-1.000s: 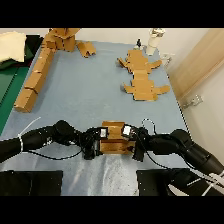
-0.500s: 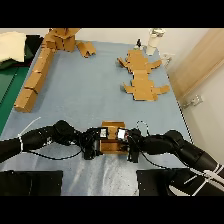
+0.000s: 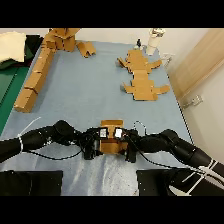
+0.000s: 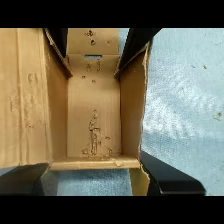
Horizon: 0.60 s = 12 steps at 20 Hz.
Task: Fold the box.
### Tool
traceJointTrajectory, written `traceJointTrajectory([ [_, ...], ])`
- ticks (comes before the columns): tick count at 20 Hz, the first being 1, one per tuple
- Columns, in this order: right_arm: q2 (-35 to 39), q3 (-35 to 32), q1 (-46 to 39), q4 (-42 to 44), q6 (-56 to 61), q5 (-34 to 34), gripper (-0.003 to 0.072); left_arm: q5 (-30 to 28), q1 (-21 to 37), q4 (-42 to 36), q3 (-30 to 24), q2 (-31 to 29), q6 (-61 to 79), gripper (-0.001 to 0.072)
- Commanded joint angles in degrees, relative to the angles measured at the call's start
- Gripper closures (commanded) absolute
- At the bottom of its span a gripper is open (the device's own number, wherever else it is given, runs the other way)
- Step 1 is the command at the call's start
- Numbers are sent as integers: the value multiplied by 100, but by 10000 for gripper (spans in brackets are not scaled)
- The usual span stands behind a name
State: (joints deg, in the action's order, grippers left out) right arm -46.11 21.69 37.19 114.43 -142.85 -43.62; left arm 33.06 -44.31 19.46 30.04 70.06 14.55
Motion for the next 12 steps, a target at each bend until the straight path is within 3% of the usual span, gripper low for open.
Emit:
traceJointTrajectory([
  [1,118,271,-2,-1003,787,-682,443,-7,2,7,2,0,0,189],
  [3,251,522,-2,-2800,2529,-1222,666,-7,2,7,2,0,0,190],
  [8,728,756,-282,-6314,6664,-2684,682,-4,2,7,2,0,0,190],
  [10,750,750,-852,-5917,7506,-3233,683,-7,2,7,2,0,2,189],
  [12,750,675,-1469,-4339,7497,-3014,683,-7,2,4,2,0,0,190],
])
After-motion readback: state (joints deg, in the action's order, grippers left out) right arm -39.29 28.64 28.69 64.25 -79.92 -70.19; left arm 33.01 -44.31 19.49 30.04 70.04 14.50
